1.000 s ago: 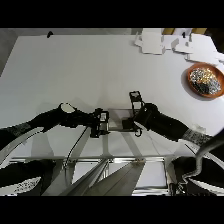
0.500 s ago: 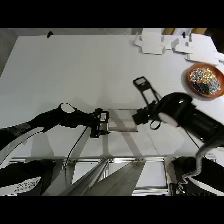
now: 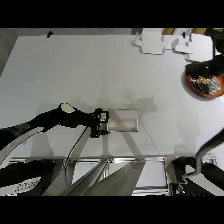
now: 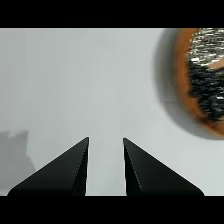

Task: Fold the box and place the chain.

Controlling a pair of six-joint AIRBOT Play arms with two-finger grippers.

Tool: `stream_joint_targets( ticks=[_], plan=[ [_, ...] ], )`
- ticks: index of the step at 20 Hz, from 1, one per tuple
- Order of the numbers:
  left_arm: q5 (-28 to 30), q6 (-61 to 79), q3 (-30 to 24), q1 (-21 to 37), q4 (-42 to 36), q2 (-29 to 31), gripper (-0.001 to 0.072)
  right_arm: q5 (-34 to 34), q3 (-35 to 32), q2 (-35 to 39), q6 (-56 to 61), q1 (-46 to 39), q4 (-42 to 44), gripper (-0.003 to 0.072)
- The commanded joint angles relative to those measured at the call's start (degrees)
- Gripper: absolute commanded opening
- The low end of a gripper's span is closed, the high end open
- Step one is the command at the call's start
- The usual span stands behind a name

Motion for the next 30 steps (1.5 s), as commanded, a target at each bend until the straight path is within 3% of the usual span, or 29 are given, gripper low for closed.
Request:
stream_joint_targets(
  ticks=[1,4,13,25,30],
  plan=[
    [0.02,0.02,0.0,0.04,0.0,0.04,0.0208,-8.41,1.44,-4.09,-2.97,-12.37,1.49,0.0216],
    [0.0,0.02,0.0,0.04,0.02,0.04,0.0208,-13.88,1.44,-7.89,-3.96,-18.12,1.53,0.0216],
    [0.0,0.02,0.0,0.04,0.02,0.04,0.0208,-18.4,1.44,-22.6,-5.2,-25.55,2.14,0.0217],
    [0.0,0.02,0.0,0.04,0.0,0.04,0.0208,-24.2,1.44,-28.59,-5.16,-25.55,3.3,0.022],
    [0.0,0.02,0.0,0.04,0.0,0.04,0.0208,-22.73,1.44,-29.73,-4.87,-25.55,4.17,0.0218]
  ],
)
